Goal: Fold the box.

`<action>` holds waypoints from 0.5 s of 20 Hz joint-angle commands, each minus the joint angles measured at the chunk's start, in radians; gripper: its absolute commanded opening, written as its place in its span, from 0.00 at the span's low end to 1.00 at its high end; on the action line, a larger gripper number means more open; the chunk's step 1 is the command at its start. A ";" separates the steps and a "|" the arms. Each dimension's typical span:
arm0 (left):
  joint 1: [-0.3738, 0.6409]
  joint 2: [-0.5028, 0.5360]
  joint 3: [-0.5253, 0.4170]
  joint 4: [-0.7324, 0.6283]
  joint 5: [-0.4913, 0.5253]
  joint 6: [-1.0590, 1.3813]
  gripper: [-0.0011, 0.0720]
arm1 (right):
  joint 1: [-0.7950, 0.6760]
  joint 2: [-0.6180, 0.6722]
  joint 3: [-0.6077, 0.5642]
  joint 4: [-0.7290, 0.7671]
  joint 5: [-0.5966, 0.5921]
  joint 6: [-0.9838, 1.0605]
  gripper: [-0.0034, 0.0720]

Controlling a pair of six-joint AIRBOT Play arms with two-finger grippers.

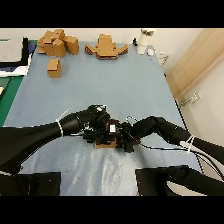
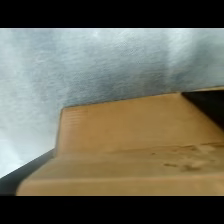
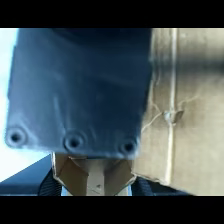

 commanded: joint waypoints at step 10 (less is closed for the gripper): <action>0.002 -0.017 0.000 0.032 -0.029 -0.005 0.09 | 0.000 0.000 0.000 -0.002 -0.003 0.002 0.77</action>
